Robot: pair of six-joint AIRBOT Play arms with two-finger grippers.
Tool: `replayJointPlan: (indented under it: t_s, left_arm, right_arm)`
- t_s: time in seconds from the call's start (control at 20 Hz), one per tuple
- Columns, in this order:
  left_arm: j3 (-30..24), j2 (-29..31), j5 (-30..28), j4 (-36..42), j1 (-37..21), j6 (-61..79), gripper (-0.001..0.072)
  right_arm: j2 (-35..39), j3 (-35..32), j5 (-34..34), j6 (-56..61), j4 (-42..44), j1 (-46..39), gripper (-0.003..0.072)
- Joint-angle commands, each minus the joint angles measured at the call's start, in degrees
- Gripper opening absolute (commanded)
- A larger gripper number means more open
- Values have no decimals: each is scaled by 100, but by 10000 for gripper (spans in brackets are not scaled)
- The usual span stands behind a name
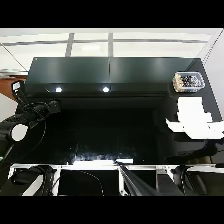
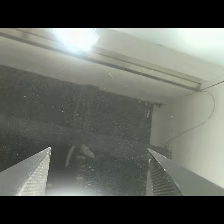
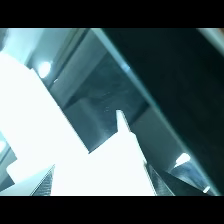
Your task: Fold the box and place the chain.
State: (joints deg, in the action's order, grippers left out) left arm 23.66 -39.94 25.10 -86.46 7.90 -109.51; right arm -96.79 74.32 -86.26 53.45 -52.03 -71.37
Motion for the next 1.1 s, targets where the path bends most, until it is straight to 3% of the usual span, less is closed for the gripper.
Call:
replayJointPlan:
  t_s: [0.0,0.1,0.15,0.2,0.4,0.45,0.5,0.55,0.6,0.9,1.05]
  left_arm:
    - [7,-4,4,26,0,-4,699]
    - [7,-4,7,26,2,-4,699]
    - [7,-4,9,26,2,-4,699]
    - [7,-4,9,26,2,-4,699]
    - [7,-4,9,26,2,-4,699]
    - [7,-4,9,26,2,-4,698]
    - [7,-4,7,26,2,-4,699]
    - [7,-4,-17,26,0,-4,698]
    - [7,-4,-66,33,0,-4,698]
    - [7,-4,-378,350,2,-24,698]
    - [4,-4,-656,455,-2,-24,698]
  right_arm:
    - [-509,321,-516,-98,92,203,716]
    - [-660,343,-610,-101,52,365,714]
    - [-682,345,-546,-98,-96,446,601]
    - [-684,345,-474,-66,-411,542,542]
    - [-684,345,-466,-57,-776,776,539]
    - [-684,345,-498,-63,-787,800,472]
    - [-682,345,-520,-66,-785,807,250]
    - [-682,345,-533,-79,-785,804,128]
    - [-680,345,-610,-122,-780,804,66]
    - [-420,286,-1141,-284,96,857,48]
    - [114,-299,-935,-269,802,1091,48]
